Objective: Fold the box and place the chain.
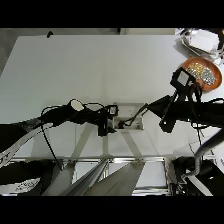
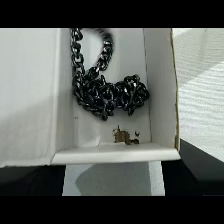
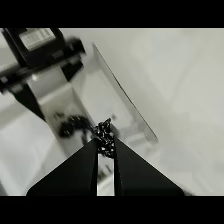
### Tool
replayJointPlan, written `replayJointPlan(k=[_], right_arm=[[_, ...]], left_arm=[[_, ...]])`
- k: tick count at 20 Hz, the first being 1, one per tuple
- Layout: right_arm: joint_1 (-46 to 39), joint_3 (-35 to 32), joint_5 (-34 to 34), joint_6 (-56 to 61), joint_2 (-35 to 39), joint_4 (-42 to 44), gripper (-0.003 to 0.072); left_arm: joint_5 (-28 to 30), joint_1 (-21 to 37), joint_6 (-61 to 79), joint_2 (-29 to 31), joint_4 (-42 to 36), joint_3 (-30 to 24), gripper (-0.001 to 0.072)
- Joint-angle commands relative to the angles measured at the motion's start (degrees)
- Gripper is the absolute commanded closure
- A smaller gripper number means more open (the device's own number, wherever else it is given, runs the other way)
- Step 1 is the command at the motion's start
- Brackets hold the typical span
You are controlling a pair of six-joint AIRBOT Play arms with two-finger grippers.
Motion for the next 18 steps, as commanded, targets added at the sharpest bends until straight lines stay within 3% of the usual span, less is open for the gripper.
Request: replayJointPlan(k=[1, 9, 15, 18], right_arm=[[0.0, 0.0, -1.9, -0.3, 0.7, 7.6, 0.067], [13.5, 0.0, -5.1, 2.2, -14.5, 2.4, 0.0669], [15.0, 0.0, -8.1, 7.2, -24.8, 0.2, 0.0666], [15.0, 0.0, -9.6, 9.5, -28.2, 0.2, 0.0546]], left_arm=[[0.0, 0.0, 0.0, 0.0, 0.0, 0.1, 0.0437], [0.0, 0.0, 0.0, 0.0, 0.0, 0.1, 0.0437], [0.0, 0.0, 0.0, 0.0, 0.0, 0.1, 0.0437], [0.0, 0.0, 0.0, 0.0, 0.0, 0.1, 0.0437]])
